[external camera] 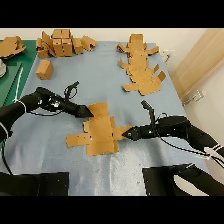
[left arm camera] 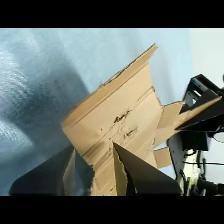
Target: Fold the box.
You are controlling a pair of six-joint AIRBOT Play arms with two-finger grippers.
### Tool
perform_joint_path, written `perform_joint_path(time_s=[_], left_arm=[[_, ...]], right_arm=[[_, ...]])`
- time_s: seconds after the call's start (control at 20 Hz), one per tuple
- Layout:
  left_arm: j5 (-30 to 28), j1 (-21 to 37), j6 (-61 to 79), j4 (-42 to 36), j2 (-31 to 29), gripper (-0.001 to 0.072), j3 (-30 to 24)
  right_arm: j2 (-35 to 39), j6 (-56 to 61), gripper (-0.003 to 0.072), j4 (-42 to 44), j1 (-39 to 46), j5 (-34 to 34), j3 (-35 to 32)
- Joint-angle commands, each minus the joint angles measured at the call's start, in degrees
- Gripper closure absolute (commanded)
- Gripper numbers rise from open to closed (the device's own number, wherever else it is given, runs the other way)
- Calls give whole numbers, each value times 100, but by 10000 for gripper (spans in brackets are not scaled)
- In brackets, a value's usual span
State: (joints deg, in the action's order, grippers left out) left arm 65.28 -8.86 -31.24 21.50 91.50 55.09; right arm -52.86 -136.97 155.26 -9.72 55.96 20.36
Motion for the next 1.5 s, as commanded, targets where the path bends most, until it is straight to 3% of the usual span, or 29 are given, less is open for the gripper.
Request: perform_joint_path(time_s=[0.0, 0.2, 0.65, 0.95, 1.2, 1.25, 1.35, 1.45], left_arm=[[431, 26, 417, -481, 328, 349, -4], [769, 26, 933, -1027, 507, 350, -2], [1106, 350, 1045, -944, 525, 350, -4], [1478, 313, 1071, -942, 848, 351, -4], [1222, 96, 1158, -1019, 977, 352, 2], [1191, 68, 1180, -1034, 977, 366, 20], [1172, 61, 1217, -1043, 981, 486, 96], [1167, 61, 1217, -1051, 981, 486, 179]], right_arm=[[-7, 96, 689, -2, 4, -4, -2], [-210, 201, 689, -9, 9, -4, -2], [-459, 227, 687, -31, 9, -179, -2], [-461, 332, 687, -33, 9, -302, -2], [-461, 348, 687, -33, 9, -293, -2], [-461, 350, 687, -35, 9, -291, -2], [-466, 348, 687, -37, 9, -273, -2], [-470, 348, 687, -55, 9, -262, -2]])
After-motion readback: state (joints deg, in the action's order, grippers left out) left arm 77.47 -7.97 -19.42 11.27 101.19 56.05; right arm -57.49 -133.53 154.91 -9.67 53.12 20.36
